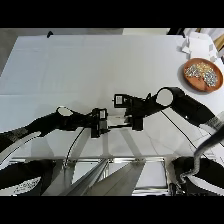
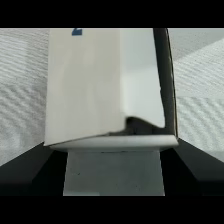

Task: Fold the box and place the chain.

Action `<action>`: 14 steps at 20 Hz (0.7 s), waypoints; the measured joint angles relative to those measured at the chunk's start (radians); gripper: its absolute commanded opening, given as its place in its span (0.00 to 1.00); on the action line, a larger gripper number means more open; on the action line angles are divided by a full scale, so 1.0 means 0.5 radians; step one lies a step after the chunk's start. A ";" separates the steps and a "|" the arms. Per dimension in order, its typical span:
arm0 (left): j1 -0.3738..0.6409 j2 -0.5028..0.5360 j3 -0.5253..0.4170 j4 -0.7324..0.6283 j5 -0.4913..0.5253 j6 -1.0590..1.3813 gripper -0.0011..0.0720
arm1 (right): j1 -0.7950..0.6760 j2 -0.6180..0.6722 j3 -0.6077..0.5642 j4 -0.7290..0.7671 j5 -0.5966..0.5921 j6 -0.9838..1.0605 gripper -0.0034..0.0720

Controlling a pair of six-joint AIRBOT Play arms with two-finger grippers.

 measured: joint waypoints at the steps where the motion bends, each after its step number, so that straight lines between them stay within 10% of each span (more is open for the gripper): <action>1: 0.000 0.000 0.000 0.000 0.000 0.002 0.38 | 0.005 0.000 -0.007 -0.001 -0.006 0.001 0.38; 9: 0.000 0.000 0.000 0.000 -0.001 0.002 0.38 | 0.076 0.002 -0.064 -0.030 -0.101 -0.001 0.40; 14: 0.000 0.000 0.000 0.003 0.000 0.007 0.38 | 0.083 0.020 -0.069 -0.051 -0.097 0.007 0.59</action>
